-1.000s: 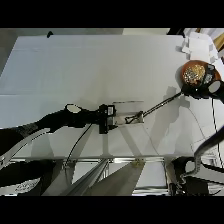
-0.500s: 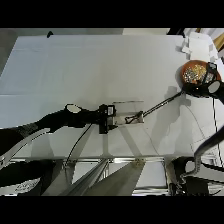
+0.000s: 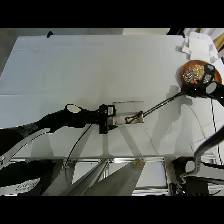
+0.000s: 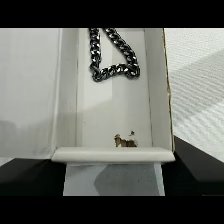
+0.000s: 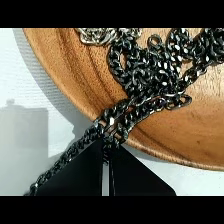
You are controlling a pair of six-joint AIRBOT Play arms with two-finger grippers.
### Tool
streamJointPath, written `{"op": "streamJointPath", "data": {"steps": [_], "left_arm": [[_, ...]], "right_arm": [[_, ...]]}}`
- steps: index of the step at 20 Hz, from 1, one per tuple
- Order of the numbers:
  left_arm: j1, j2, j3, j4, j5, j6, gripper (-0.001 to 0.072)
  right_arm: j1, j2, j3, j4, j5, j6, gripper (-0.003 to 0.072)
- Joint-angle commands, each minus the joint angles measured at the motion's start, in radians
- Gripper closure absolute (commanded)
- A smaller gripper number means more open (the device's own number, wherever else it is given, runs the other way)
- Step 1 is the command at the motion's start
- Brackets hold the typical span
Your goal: Fold the box and place the chain.
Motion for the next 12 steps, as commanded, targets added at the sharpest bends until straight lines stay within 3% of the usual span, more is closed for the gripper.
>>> {"op": "streamJointPath", "data": {"steps": [1, 7, 12], "left_arm": [[0.001, 0.0, 0.0, 0.0, 0.0, 0.0, 0.0575], [0.001, 0.0, 0.0, 0.0, 0.0, 0.0, 0.0575], [0.001, 0.0, 0.0, 0.0, 0.0, 0.0, 0.0575]], "right_arm": [[0.0, 0.024, 0.001, 0.001, 0.053, -0.002, 0.0674], [0.0, 0.233, 0.001, 0.038, 0.203, -0.085, 0.0674], [0.001, 0.45, 0.001, 0.269, 0.396, -0.258, 0.0674]]}}
